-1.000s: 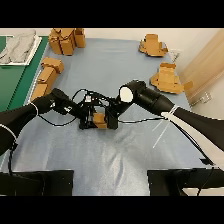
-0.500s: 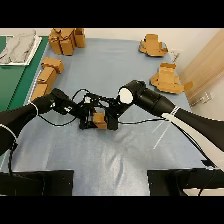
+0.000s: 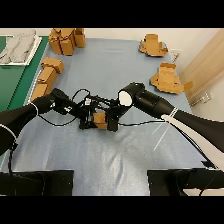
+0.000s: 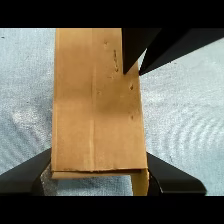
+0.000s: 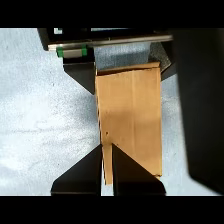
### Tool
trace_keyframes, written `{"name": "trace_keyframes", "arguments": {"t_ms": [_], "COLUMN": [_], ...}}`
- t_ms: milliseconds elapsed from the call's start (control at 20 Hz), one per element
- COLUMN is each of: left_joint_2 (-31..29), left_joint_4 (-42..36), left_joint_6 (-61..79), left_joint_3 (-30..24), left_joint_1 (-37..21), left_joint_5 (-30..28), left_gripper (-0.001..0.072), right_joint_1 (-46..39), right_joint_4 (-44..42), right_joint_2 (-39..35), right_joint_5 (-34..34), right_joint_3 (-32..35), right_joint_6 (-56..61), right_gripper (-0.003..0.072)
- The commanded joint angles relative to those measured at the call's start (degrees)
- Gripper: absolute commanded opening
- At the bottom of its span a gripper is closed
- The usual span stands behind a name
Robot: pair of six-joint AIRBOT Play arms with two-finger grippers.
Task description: Fold the box.
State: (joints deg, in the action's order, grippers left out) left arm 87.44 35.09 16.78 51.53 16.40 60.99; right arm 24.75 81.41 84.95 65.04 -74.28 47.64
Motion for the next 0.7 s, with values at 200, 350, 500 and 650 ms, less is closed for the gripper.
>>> {"name": "trace_keyframes", "arguments": {"t_ms": [200, 350, 500, 650], "left_joint_2": [0.0, 0.0, 0.0, 0.0], "left_joint_4": [0.0, 0.0, 0.0, 0.0], "left_joint_6": [0.1, 0.1, 0.1, 0.1], "left_joint_3": [0.0, 0.0, 0.0, 0.0], "left_joint_1": [0.0, 0.0, 0.0, 0.0], "left_joint_5": [0.0, 0.0, 0.0, 0.0], "left_gripper": [0.0287, 0.0287, 0.0287, 0.0287], "right_joint_1": [0.0, 0.0, 0.0, 0.0], "right_joint_4": [0.7, 0.7, 0.7, 1.0], "right_joint_2": [0.1, 0.1, 0.1, 0.1], "right_joint_5": [-0.1, -1.3, -1.6, -1.4], "right_joint_3": [1.2, 1.3, 1.3, 1.3], "right_joint_6": [0.8, 1.0, 1.6, 1.9], "right_gripper": [0.0085, 0.0085, 0.0085, 0.0085]}}
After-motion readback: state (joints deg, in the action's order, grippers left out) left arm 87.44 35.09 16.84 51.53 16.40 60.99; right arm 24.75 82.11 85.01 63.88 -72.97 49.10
